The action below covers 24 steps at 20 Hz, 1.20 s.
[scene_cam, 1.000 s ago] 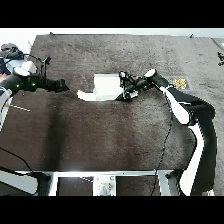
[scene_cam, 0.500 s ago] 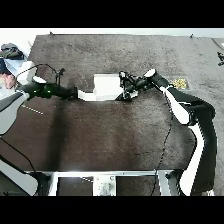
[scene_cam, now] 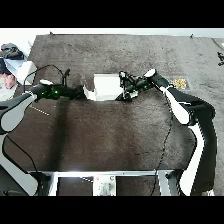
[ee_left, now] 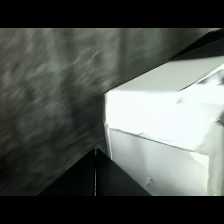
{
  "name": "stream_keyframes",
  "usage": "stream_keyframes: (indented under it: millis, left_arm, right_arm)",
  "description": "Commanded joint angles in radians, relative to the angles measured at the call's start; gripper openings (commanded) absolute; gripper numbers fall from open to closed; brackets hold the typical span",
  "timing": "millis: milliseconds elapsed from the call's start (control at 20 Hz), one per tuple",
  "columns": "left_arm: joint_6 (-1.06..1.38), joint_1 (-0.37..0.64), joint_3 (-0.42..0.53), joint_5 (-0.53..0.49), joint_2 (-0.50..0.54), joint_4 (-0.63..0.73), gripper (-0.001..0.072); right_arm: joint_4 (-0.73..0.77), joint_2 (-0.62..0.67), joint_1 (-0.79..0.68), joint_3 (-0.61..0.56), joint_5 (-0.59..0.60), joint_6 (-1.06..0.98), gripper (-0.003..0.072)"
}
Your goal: Fold the box and place the chain.
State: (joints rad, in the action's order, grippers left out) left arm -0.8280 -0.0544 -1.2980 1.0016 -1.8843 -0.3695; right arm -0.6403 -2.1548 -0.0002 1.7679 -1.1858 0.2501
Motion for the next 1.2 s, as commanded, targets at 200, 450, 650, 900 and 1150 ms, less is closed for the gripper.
stream_keyframes:
  millis: [200, 450, 650, 900, 1150]
  left_arm:
    - [0.022, -0.003, -0.092, 0.100, 0.000, 0.011, 0.0012]
    - [0.025, -0.012, -0.093, 0.133, 0.001, 0.010, 0.0307]
    - [0.024, -0.032, -0.098, 0.130, 0.003, 0.010, 0.0307]
    - [-0.103, -0.072, -0.156, 0.119, 0.004, -0.107, 0.0308]
    - [-0.285, -0.122, -0.236, 0.114, 0.004, -0.294, 0.0308]
  right_arm:
    - [0.000, 0.000, 0.001, 0.000, 0.000, 0.000, 0.0270]
    - [0.000, 0.000, 0.001, 0.000, 0.000, 0.000, 0.0270]
    - [0.000, 0.000, 0.001, 0.000, 0.000, 0.000, 0.0270]
    - [0.000, 0.000, 0.001, 0.000, 0.000, 0.000, 0.0270]
    - [0.000, 0.000, 0.001, 0.000, 0.000, 0.000, 0.0270]
